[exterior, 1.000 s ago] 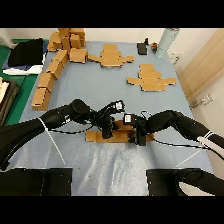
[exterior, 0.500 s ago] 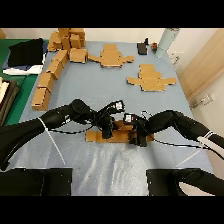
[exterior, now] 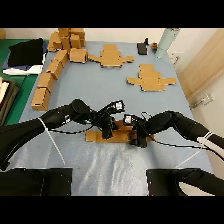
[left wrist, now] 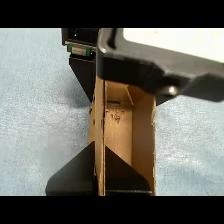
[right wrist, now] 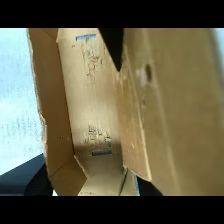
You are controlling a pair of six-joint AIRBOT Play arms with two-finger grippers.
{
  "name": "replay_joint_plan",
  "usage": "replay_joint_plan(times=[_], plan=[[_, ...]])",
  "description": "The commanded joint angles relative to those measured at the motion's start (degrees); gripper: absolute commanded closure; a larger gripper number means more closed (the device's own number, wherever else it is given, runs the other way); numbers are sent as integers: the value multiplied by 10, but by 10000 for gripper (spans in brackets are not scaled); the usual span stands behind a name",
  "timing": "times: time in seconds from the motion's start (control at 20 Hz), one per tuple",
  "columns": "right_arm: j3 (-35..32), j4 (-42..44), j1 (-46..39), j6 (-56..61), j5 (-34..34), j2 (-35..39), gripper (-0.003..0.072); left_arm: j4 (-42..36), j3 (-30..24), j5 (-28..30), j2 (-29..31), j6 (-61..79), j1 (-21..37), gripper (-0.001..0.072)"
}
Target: Fold the box.
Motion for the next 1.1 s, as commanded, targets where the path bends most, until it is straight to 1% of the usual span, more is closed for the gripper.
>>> replay_joint_plan(times=[0.0, 0.45, 0.55, 0.7, 0.75, 0.8, 0.85, 1.05], plan=[[-11, -1, 1, -2, 16, 0, -17, 0, 0, 0, 0, 0, 0, 694], [-12, -1, 19, -2, 35, 0, -10, 0, 0, 0, 0, 0, 0, 695], [-12, -1, 19, -2, 35, 0, 58, 0, 0, 0, 0, 0, 0, 694], [-13, -3, 19, -2, 34, 0, 58, 0, 0, 0, 0, 0, 0, 694], [-13, -6, 19, -2, 34, 0, 89, 0, 0, 0, 0, 0, 0, 694], [-13, -11, 19, -2, 33, -1, 155, 0, 0, 0, 0, 0, 0, 695], [-14, -16, 19, -1, 32, 0, 176, 0, 0, 0, 0, 0, 0, 694], [-24, -23, 18, -1, 32, 0, 176, 0, 0, 0, 0, 0, 0, 694]])
